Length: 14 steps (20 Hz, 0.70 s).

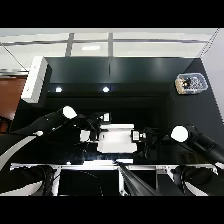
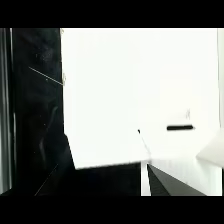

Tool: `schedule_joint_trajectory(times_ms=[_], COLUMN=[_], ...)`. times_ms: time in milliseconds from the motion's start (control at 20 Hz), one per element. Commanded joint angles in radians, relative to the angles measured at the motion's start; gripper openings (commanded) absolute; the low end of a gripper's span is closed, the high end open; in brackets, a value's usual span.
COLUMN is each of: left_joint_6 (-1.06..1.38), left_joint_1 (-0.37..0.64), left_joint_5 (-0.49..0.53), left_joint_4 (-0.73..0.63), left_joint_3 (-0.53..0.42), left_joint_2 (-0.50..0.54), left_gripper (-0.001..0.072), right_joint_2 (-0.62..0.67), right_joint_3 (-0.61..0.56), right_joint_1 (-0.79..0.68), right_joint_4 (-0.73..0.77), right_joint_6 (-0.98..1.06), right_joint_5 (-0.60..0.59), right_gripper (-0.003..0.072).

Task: Fold the box and place the chain.

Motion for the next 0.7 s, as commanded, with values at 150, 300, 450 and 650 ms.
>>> schedule_joint_trajectory(times_ms=[150,300,450,650], left_joint_6=[0.001,0.003,0.005,0.005], left_joint_1=[0.000,-0.002,-0.006,-0.006], left_joint_5=[0.002,0.003,0.005,0.005], left_joint_4=[0.000,-0.012,-0.011,-0.011], left_joint_3=[0.001,0.001,0.001,0.001], left_joint_2=[0.000,-0.001,-0.001,-0.001], left_gripper=[0.0024,0.0023,0.0023,0.0023], right_joint_2=[-0.024,-0.024,-0.023,-0.023], right_joint_3=[-0.001,0.002,0.021,0.059], right_joint_1=[0.068,0.068,0.067,0.056], right_joint_4=[0.108,0.139,0.099,0.100], right_joint_6=[-0.029,-0.029,-0.029,-0.023], right_joint_5=[-0.184,-0.235,-0.198,-0.185], right_gripper=[0.0646,0.0646,0.0646,0.0646])
